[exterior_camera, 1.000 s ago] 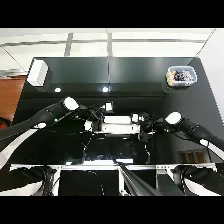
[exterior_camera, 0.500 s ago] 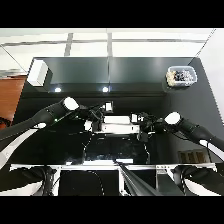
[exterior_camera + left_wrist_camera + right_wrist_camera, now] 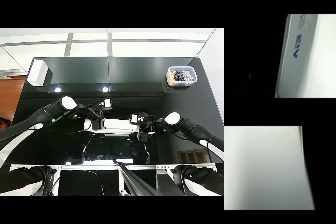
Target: Fold the box and place the chain.
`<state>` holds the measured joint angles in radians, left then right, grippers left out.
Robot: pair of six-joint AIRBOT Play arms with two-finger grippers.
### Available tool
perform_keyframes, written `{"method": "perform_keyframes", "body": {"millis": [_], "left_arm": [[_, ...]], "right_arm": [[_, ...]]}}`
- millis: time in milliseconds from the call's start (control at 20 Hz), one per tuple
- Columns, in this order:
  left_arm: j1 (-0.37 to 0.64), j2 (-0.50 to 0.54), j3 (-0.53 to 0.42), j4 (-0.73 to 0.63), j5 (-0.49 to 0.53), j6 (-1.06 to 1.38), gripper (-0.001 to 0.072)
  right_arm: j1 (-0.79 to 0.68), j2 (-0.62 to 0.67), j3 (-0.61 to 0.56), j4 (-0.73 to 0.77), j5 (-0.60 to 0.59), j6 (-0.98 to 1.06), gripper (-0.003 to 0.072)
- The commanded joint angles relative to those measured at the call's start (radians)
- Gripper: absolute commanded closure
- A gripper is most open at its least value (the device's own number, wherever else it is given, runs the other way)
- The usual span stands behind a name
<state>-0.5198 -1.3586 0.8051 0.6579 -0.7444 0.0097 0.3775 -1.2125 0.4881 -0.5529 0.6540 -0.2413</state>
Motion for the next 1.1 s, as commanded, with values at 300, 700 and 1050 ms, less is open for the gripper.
{"method": "perform_keyframes", "body": {"millis": [300, 700, 1050], "left_arm": [[0.005, 0.267, 0.001, 0.607, -0.241, -0.572, 0.0088], [-0.039, 0.19, -0.14, -0.112, -0.197, -0.478, 0.0679], [-0.01, 0.137, -0.156, -0.446, 0.407, -0.193, 0.0681]], "right_arm": [[0.001, 0.0, 0.0, -0.006, 0.019, -0.01, 0.0502], [0.001, 0.0, 0.0, -0.006, 0.019, -0.01, 0.0503], [0.001, 0.0, 0.0, -0.006, 0.019, -0.01, 0.0503]]}}
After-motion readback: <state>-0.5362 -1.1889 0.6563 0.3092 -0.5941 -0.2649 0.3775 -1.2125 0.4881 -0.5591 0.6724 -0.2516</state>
